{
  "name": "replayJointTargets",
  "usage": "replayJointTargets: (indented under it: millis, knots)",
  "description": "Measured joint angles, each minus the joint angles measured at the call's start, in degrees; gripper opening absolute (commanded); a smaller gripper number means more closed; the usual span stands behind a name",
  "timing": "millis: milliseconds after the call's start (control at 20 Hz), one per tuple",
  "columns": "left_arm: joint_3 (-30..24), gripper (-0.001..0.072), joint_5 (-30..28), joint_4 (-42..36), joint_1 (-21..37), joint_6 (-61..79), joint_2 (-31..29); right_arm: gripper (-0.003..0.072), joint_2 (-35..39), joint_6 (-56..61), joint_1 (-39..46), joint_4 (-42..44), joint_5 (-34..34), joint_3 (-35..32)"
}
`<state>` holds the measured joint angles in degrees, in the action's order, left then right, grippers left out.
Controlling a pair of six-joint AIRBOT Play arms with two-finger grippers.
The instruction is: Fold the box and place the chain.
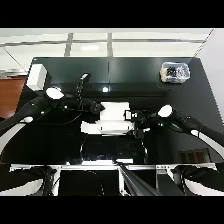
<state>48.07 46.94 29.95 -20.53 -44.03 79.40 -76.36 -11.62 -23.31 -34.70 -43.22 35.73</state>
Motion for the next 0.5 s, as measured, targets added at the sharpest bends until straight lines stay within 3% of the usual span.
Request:
replayJointTargets:
  millis: [300,500]
  knots:
    - [0.0,0.0024,2.1,1.6,-3.2,-2.1,4.7,0.0228,0.0,0.0,0.0,0.0,0.0,0.0]
    - [0.5,0.0024,2.3,5.8,-2.2,-4.3,1.9,0.0228,0.0,0.0,0.0,0.0,0.1,0.0]
